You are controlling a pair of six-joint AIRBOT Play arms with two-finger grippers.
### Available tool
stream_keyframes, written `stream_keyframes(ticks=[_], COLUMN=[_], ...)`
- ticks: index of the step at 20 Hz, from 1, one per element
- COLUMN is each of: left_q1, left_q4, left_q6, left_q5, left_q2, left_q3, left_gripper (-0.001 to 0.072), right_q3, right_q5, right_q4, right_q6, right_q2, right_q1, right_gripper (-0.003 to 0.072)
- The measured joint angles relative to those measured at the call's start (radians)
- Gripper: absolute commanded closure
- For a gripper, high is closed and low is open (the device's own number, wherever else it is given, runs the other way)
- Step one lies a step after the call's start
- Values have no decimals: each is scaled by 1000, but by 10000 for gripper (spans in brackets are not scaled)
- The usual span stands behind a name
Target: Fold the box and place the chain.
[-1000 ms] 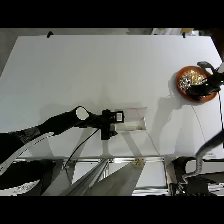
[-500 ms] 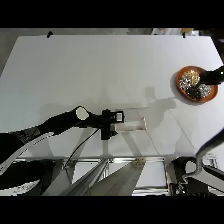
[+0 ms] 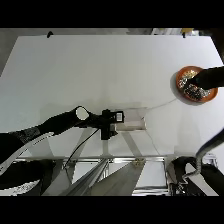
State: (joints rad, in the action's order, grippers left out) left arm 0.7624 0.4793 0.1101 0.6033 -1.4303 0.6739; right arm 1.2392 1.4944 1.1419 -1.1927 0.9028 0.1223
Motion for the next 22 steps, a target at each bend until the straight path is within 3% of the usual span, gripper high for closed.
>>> stream_keyframes(ticks=[8, 15, 22], left_q1=[0, 0, 0], left_q4=[0, 0, 0], left_q6=[0, 0, 0], left_q5=[0, 0, 0], left_q2=[0, 0, 0], left_q3=[0, 0, 0], left_gripper=[498, 498, 498], right_q3=[-83, -276, -456], right_q5=[57, -153, -397], right_q4=[-24, -59, -63], right_q6=[-85, -114, -119], right_q2=[-122, -137, -137], right_q1=[-294, -568, -637], right_gripper=[673, 673, 672])
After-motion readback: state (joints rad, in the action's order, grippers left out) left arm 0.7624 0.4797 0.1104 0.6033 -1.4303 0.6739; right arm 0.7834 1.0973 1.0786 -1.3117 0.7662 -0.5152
